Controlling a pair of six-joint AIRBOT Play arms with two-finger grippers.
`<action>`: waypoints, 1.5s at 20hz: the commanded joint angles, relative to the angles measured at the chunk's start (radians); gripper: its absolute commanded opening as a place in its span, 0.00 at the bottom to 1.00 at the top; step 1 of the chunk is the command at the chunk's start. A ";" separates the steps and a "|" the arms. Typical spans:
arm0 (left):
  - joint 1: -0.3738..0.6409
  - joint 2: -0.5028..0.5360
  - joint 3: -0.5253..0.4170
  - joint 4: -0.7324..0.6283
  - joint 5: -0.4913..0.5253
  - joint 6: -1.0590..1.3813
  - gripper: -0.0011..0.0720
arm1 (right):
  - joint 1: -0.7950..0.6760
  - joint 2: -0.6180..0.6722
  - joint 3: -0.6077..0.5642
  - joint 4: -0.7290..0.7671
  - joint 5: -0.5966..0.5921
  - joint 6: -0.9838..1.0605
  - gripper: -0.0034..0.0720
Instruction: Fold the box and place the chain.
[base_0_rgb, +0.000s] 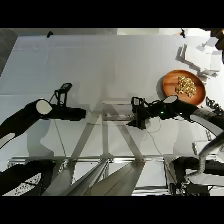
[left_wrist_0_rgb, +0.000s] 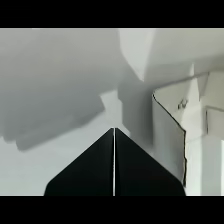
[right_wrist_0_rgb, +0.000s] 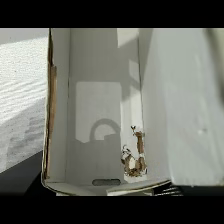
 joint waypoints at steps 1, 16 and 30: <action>-0.038 -0.069 0.000 -0.037 0.008 0.005 0.02 | 0.000 0.000 0.000 0.000 0.001 0.000 0.73; -0.042 -0.062 0.000 -0.497 -0.029 0.273 0.04 | 0.000 0.000 0.000 0.000 0.000 0.000 0.73; -0.040 -0.005 0.000 -0.544 0.001 0.296 0.40 | 0.000 0.000 0.000 0.000 0.001 0.000 0.73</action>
